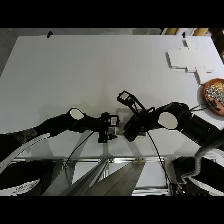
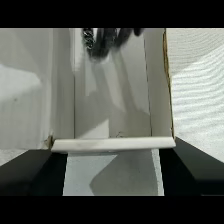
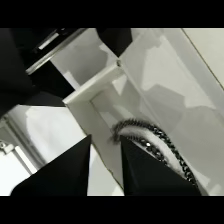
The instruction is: Fold the box and place the chain.
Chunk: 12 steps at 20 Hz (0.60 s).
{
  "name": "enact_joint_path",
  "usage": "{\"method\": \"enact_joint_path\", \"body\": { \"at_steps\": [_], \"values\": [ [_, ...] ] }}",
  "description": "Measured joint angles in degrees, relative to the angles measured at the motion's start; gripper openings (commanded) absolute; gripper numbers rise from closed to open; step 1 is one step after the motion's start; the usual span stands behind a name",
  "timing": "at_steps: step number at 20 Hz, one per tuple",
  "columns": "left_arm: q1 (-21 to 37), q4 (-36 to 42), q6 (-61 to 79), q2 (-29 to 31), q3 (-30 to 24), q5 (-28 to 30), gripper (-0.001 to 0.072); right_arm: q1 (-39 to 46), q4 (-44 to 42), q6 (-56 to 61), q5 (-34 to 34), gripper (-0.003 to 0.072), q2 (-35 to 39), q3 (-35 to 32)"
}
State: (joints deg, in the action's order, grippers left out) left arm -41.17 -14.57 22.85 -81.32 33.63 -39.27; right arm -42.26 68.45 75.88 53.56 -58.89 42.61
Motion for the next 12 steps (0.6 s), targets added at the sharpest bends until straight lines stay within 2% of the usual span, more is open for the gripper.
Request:
{"method": "enact_joint_path", "body": {
  "at_steps": [5, 6, 7, 8, 12],
  "values": [
    [0.0, 0.0, 0.0, 0.0, 0.0, 0.0, 0.0331, 4.0, 6.1, -0.7, 7.7, 0.0237, 4.3, 4.3],
    [0.0, 0.0, 0.0, 0.0, 0.0, 0.0, 0.0331, 5.3, 7.2, -2.6, 9.6, 0.0211, 6.1, 5.0],
    [0.0, 0.0, 0.0, 0.0, 0.0, 0.0, 0.0331, 6.6, 8.0, -5.0, 11.3, 0.0137, 7.8, 5.4],
    [0.0, 0.0, 0.0, 0.0, 0.0, 0.0, 0.0331, 8.1, 8.7, -8.2, 13.1, 0.0112, 9.5, 5.7],
    [0.0, 0.0, 0.0, 0.0, 0.0, 0.0, 0.0331, 13.5, 10.1, -18.8, 18.0, 0.0113, 12.1, 4.9]
  ]
}}
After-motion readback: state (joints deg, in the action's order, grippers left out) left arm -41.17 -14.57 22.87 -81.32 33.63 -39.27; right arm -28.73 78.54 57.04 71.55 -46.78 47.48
